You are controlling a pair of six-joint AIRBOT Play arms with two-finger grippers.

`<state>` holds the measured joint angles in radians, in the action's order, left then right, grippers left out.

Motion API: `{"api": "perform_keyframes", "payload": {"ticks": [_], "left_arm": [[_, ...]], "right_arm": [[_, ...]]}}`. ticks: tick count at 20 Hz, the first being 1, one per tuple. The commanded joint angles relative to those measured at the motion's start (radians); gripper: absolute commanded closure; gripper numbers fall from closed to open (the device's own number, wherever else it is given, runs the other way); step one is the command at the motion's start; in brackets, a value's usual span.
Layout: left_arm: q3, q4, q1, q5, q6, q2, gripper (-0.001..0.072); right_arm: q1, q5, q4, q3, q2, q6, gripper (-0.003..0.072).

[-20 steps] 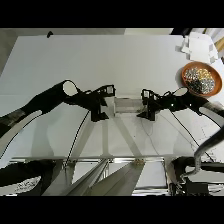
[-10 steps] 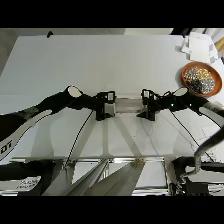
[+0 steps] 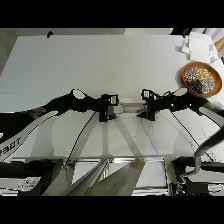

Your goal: Fold the box and place the chain.

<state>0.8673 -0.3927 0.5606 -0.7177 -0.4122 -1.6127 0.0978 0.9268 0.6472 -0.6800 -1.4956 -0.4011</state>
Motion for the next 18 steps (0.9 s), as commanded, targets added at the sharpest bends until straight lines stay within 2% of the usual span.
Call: {"api": "perform_keyframes", "payload": {"ticks": [1, 8, 10, 12, 14, 18], "left_arm": [[0.000, 0.037, 0.014, 0.013, -0.015, -0.017, 0.0015], [0.000, 0.040, 0.010, 0.023, 0.002, -0.020, 0.0019], [0.000, 0.018, -0.010, 0.023, 0.089, -0.007, 0.0018], [0.000, -0.061, -0.035, 0.015, 0.223, 0.015, 0.0018], [0.000, -0.167, -0.065, -0.023, 0.362, 0.040, 0.0018], [0.000, -0.322, -0.114, -0.182, 0.536, 0.091, 0.0018]], "right_arm": [[0.001, 0.000, 0.000, 0.000, 0.000, 0.000, 0.0127], [0.001, 0.000, 0.000, 0.000, 0.000, 0.000, 0.0127], [0.001, 0.000, 0.000, 0.000, 0.000, 0.000, 0.0127], [0.001, 0.000, 0.000, 0.000, 0.000, 0.000, 0.0127], [0.001, 0.000, 0.000, 0.000, 0.000, 0.000, 0.0127], [0.001, 0.000, 0.000, 0.000, 0.000, 0.000, 0.0127]]}}
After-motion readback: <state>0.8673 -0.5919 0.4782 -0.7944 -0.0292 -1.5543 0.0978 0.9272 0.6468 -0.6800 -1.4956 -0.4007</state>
